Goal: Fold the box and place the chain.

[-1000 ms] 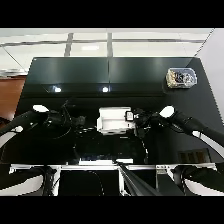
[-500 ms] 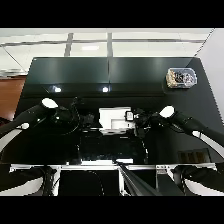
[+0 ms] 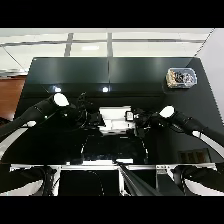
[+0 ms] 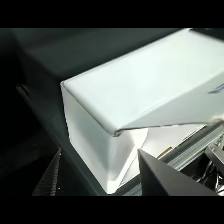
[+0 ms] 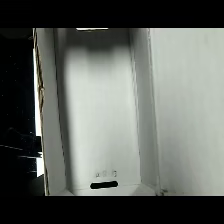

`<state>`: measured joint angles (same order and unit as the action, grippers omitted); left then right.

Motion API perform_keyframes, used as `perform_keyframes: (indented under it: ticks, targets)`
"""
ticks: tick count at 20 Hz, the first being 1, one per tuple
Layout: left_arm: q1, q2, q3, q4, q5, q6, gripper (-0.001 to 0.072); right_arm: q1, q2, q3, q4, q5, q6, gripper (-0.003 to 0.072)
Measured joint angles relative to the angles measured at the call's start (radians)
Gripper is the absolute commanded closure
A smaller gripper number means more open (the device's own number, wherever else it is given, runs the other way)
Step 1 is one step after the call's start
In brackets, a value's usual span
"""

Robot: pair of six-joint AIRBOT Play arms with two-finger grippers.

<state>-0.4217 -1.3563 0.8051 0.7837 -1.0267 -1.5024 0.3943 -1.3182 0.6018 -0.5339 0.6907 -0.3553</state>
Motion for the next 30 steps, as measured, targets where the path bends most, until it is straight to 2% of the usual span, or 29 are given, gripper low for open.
perform_keyframes:
  ticks: [4,8,10,11,15,19,27,28,29,30]
  targets:
    - [-0.033,0.000,0.021,0.078,0.031,-0.117,0.0178,0.000,0.000,0.000,0.000,0.000,0.000,0.0269]
    - [-0.119,0.000,0.071,0.287,0.037,-0.311,0.0179,0.000,0.000,0.000,0.000,0.000,0.000,0.0269]
    - [-0.173,-0.003,0.098,0.410,0.019,-0.429,0.0185,0.000,0.000,0.000,0.000,0.000,0.000,0.0269]
    - [-0.201,-0.006,0.113,0.464,0.005,-0.483,0.0228,0.000,0.000,0.000,0.000,0.000,0.000,0.0269]
    - [-0.301,-0.055,0.197,0.631,-0.060,-0.645,0.0233,0.000,0.000,0.000,0.001,0.000,0.000,0.0269]
    - [-0.352,-0.112,0.262,0.679,-0.111,-0.759,0.0233,0.000,0.000,0.000,0.001,0.000,0.000,0.0269]
    - [-0.375,-0.151,0.289,0.695,-0.114,-0.869,0.0235,0.000,0.000,0.000,0.000,0.000,0.000,0.0269]
    - [-0.375,-0.153,0.290,0.696,-0.114,-0.874,0.0257,0.000,0.000,0.000,0.000,0.000,0.000,0.0269]
    - [-0.375,-0.156,0.290,0.696,-0.114,-0.877,0.0318,0.000,0.000,0.000,0.000,0.000,0.000,0.0269]
    - [-0.375,-0.162,0.290,0.695,-0.113,-0.879,0.0319,0.000,0.000,0.000,0.000,0.000,0.000,0.0269]
